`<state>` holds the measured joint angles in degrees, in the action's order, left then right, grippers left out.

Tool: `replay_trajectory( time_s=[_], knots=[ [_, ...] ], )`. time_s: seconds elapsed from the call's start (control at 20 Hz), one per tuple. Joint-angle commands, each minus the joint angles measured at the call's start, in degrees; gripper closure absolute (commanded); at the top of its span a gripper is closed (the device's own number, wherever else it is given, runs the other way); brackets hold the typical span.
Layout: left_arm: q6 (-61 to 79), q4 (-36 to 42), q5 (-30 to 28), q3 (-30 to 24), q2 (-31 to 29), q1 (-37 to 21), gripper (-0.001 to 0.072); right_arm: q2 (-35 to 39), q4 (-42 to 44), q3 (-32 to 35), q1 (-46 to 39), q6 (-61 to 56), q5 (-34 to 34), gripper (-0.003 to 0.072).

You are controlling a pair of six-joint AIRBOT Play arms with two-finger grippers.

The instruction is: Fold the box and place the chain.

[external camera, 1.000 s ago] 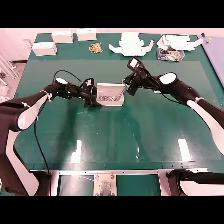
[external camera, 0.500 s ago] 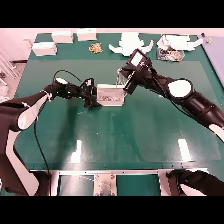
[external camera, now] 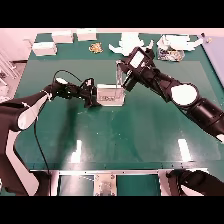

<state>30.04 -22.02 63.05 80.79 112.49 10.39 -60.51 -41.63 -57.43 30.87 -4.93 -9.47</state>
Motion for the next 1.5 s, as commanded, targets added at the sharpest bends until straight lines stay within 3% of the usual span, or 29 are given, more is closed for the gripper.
replay_trajectory(
  time_s=[0.0,0.25,0.6,0.9,1.45],
  knots=[
    [0.00,0.00,0.00,0.02,-0.04,-0.04,0.0087,2.01,-4.35,0.00,0.20,1.05,3.54,0.0688],
    [0.00,0.00,0.00,0.02,-0.04,-0.04,0.0087,2.97,-9.81,0.00,-0.11,0.98,3.74,0.0688],
    [0.00,0.00,-0.02,0.02,-0.04,-0.04,0.0087,2.97,-10.08,0.46,-5.27,-0.68,3.63,0.0688],
    [0.00,0.00,0.00,0.02,-0.04,-0.04,0.0087,2.97,-10.08,4.87,-9.66,-4.09,3.34,0.0688],
    [0.00,0.00,-0.02,0.02,-0.04,-0.04,0.0087,2.89,-9.84,2.97,-0.61,-6.21,3.02,0.0689]
  ],
)
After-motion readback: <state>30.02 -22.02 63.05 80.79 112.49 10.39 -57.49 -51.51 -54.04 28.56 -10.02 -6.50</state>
